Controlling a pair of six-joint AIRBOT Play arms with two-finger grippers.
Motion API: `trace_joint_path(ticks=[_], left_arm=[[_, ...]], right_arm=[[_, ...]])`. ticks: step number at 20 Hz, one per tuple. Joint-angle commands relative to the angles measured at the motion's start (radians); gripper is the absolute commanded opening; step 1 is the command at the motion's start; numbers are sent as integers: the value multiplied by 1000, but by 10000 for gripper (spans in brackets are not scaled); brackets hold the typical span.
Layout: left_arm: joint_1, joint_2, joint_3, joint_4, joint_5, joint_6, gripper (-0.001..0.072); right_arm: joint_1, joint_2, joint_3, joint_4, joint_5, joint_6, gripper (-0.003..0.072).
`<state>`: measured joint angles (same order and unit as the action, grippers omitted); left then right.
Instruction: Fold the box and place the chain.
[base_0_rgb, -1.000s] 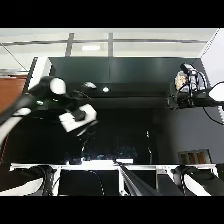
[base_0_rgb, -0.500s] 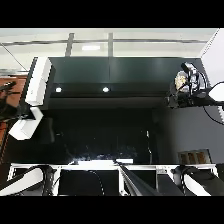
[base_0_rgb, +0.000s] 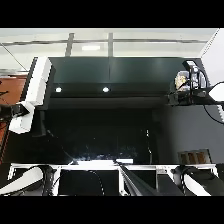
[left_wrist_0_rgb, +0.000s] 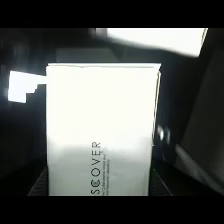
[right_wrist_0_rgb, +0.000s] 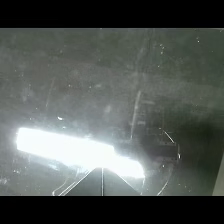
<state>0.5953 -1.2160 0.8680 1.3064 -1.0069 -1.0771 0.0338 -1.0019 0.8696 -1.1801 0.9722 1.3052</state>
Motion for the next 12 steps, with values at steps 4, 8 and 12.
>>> trace_joint_path(ticks=[4,8,12], left_arm=[[-61,-5,-22,-61,108,62,228],[-84,-5,-22,-46,99,57,227],[-89,-4,-23,-5,45,-18,224]], right_arm=[[0,0,0,0,-13,0,8],[0,0,0,0,-12,0,9],[0,0,0,0,-12,0,8]])
